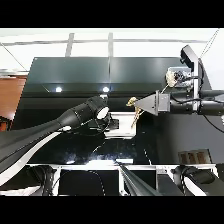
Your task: Fold the box and place the chain.
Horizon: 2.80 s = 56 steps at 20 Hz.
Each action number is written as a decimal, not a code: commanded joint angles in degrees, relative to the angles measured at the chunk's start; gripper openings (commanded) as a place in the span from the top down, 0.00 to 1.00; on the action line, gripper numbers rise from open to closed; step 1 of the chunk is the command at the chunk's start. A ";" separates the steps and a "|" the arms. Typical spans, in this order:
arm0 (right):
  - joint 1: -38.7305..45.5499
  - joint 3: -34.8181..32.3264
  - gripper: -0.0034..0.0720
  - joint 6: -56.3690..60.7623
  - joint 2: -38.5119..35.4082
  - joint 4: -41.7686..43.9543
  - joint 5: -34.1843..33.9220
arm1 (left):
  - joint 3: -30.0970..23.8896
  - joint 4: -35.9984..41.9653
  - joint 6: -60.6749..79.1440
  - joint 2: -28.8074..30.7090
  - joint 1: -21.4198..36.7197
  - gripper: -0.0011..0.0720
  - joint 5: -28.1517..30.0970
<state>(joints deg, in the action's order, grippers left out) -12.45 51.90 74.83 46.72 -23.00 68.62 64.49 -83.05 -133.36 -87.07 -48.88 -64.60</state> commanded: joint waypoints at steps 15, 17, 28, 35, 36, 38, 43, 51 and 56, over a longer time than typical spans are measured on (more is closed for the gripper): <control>-2.78 -10.05 0.52 5.09 5.09 -16.28 -7.23 | 0.02 0.00 0.02 -0.02 0.04 0.94 0.00; 2.03 -10.08 0.52 5.33 5.09 -24.02 -9.42 | 0.02 0.00 0.00 -0.02 0.04 0.94 0.02; 11.80 -3.10 0.04 41.11 27.43 -56.87 -41.77 | 0.02 0.00 0.02 -0.02 0.04 0.94 0.02; 12.63 19.06 0.04 42.77 47.80 -56.11 -30.01 | 0.02 -0.04 0.02 -0.02 0.04 0.94 0.04; 12.92 19.63 0.04 43.08 48.63 -56.08 -29.81 | 0.02 -0.02 0.02 -0.02 0.04 0.94 0.02; 13.66 19.67 0.04 43.01 48.85 -57.02 -30.42 | 0.02 -0.07 0.02 -0.02 0.04 0.94 0.02; 16.33 19.67 0.44 41.72 48.85 -56.41 -30.12 | 0.02 -0.04 0.02 -0.02 0.04 0.94 0.00; 16.28 22.60 0.94 21.97 43.85 -51.36 -20.72 | 0.02 -0.02 0.02 -0.02 0.04 0.94 0.02; 16.24 23.15 0.94 12.35 25.38 -51.32 -16.33 | 0.02 -0.04 0.02 -0.02 0.04 0.94 0.02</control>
<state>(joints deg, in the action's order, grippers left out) 3.79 74.65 93.71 81.19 -74.61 49.08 64.49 -83.07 -133.34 -87.07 -48.88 -64.60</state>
